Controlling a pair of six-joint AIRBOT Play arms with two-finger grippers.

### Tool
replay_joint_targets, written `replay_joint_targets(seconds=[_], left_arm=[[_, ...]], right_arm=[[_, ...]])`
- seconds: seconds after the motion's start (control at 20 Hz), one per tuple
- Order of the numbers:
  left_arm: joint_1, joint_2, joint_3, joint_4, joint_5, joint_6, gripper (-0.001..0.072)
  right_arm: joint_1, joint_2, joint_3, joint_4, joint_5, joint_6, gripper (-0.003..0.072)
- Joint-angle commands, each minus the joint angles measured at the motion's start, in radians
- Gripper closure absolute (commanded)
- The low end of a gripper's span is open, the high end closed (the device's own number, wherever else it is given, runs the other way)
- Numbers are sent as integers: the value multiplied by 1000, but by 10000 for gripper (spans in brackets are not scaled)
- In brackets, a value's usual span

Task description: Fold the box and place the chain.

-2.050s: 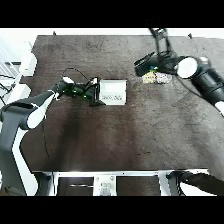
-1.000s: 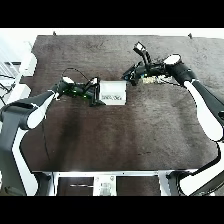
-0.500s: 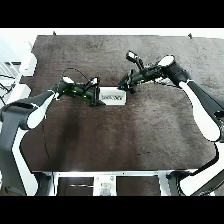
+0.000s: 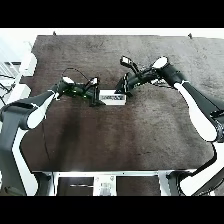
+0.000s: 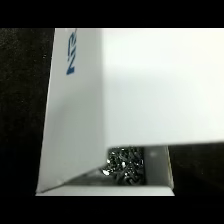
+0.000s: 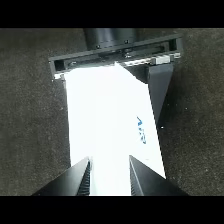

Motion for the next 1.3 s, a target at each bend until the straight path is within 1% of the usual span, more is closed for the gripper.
replay_joint_targets(seconds=[0.0,0.2,0.4,0.55,0.6,0.85,1.05,1.15,1.25], left_arm=[[0,0,0,0,0,0,213],[0,0,0,0,0,0,213],[0,0,0,0,0,0,213],[0,0,0,0,0,0,213],[0,0,0,0,0,0,213],[0,0,0,0,0,0,213],[0,0,0,0,0,0,213],[0,0,0,0,0,0,213],[0,0,0,0,0,0,213]], right_arm=[[3,-13,1,-2,-3,-17,390],[4,-23,1,-28,-2,-17,384],[7,-30,1,-35,-3,-17,308],[18,-37,1,-51,-11,-22,304],[22,-38,1,-51,-15,-32,268],[25,-38,1,-55,-101,-36,273],[25,-37,7,-54,-111,-43,282],[25,-36,21,-55,-80,-43,280],[21,-35,42,-54,-9,-41,280]])
